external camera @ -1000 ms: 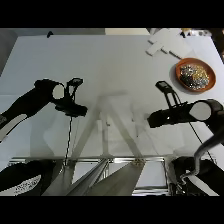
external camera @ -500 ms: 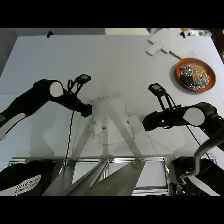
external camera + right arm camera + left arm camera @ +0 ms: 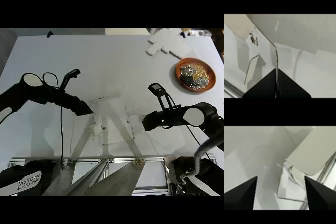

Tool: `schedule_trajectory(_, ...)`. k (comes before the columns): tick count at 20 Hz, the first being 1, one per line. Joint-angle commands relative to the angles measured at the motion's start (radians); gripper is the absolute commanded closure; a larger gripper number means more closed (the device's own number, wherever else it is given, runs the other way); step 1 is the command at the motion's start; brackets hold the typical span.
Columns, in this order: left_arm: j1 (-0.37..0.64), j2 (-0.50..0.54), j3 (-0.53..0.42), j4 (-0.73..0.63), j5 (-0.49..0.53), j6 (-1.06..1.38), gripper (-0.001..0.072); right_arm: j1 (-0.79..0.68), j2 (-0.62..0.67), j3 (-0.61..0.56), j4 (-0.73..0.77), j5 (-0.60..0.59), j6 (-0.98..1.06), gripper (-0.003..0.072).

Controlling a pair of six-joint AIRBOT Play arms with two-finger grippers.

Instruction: Fold the box and place the chain.

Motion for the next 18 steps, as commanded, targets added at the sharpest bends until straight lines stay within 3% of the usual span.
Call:
schedule_trajectory(1,-0.035,-0.05,-0.057,-0.138,0.013,0.175,0.0086,0.001,0.001,0.0,0.0,-0.004,0.0,0.0668)
schedule_trajectory(5,-0.073,-0.126,-0.058,-0.262,0.075,0.302,0.0087,0.001,0.001,0.0,0.001,0.0,0.0,0.0668)
schedule_trajectory(7,-0.09,-0.147,-0.058,-0.342,0.099,0.373,0.014,0.001,0.001,0.0,0.001,0.0,0.0,0.0668)
schedule_trajectory(9,-0.106,-0.161,-0.058,-0.338,0.127,0.392,0.0161,0.001,0.001,0.0,0.001,0.0,0.0,0.0668)
schedule_trajectory(10,-0.111,-0.169,-0.058,-0.317,0.129,0.39,0.0265,0.001,0.001,0.0,0.001,0.001,0.0,0.0668)
schedule_trajectory(11,-0.114,-0.175,-0.058,-0.295,0.128,0.387,0.042,0.001,0.001,0.0,0.001,0.001,0.0,0.0668)
schedule_trajectory(15,-0.115,-0.181,-0.057,-0.259,0.138,0.394,0.0475,0.001,0.001,0.0,0.001,0.001,0.0,0.0668)
schedule_trajectory(16,-0.115,-0.181,-0.057,-0.259,0.145,0.404,0.0612,0.001,0.001,0.0,0.001,0.001,0.0,0.0668)
schedule_trajectory(17,-0.116,-0.181,-0.057,-0.259,0.144,0.445,0.0704,0.001,0.001,0.0,0.002,0.002,0.0,0.0667)
schedule_trajectory(18,-0.116,-0.179,-0.056,-0.26,0.144,0.478,0.0703,0.001,0.001,0.0,0.002,0.004,0.0,0.0667)
